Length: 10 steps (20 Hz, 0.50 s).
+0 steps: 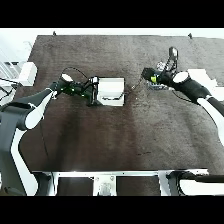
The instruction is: Fold the box and place the chain.
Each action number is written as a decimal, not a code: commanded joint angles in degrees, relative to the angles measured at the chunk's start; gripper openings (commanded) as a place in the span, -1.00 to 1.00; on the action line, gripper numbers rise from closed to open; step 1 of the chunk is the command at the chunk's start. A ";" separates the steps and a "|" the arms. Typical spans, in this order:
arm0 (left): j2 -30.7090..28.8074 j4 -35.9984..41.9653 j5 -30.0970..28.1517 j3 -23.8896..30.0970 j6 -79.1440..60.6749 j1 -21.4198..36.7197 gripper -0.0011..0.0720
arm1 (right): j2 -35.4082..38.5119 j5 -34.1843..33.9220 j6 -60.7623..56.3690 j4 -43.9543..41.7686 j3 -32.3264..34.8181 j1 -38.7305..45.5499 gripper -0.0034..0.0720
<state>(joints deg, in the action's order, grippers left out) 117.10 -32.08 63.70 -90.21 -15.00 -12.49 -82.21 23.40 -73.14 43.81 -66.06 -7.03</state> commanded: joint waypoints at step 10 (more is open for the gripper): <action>0.00 -0.02 0.00 -0.02 -0.02 0.04 0.33 | 18.36 4.11 0.09 3.78 0.04 -14.51 -0.88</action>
<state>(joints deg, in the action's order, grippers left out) 117.10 -32.08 63.70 -90.21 -15.00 -12.49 -65.49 27.24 -73.03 47.33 -66.04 -18.02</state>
